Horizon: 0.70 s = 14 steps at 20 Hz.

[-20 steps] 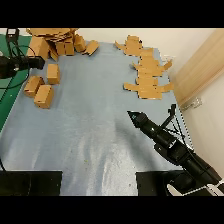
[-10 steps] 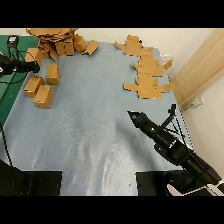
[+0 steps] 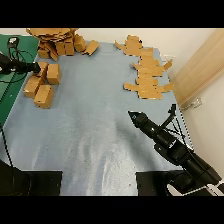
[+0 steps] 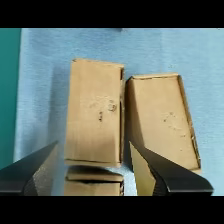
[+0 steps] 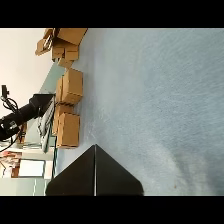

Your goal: Fold the box.

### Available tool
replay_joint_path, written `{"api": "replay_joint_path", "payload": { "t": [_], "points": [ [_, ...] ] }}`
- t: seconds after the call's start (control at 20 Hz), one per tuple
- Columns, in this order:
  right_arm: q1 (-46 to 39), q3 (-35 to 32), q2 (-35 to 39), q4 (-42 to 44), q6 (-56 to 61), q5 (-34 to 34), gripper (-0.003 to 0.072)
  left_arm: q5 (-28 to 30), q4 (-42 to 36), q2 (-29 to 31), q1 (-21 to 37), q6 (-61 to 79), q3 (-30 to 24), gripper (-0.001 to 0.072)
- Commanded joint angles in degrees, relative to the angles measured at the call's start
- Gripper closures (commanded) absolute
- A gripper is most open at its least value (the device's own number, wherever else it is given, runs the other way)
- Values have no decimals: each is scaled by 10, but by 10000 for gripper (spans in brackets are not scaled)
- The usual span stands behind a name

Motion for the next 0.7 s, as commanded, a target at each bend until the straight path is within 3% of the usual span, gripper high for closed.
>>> {"api": "replay_joint_path", "payload": {
  "t": [0.0, 0.05, 0.1, 0.15, 0.25, 0.45, 0.65],
  "points": [
    [1, 1, 0, -2, 0, 0, 682, -41, 2, 40, 10, -8, 1, 13],
    [1, 5, -3, -16, 0, 0, 682, -59, -2, 61, 10, -9, 1, 84],
    [1, 17, -11, -45, 1, 0, 682, -95, -21, 87, 8, -8, 1, 456],
    [1, 33, -23, -70, 11, 1, 682, -116, -46, 108, 2, 9, 1, 685],
    [1, 80, -64, -150, 44, 8, 682, -163, -95, 143, -19, 19, 1, 694],
    [1, 202, -191, -391, 184, 55, 682, -325, -104, 167, -98, -25, -10, 696],
    [1, 321, -321, -743, 382, 155, 682, -309, -97, 173, -237, -63, -80, 698]
  ]
}}
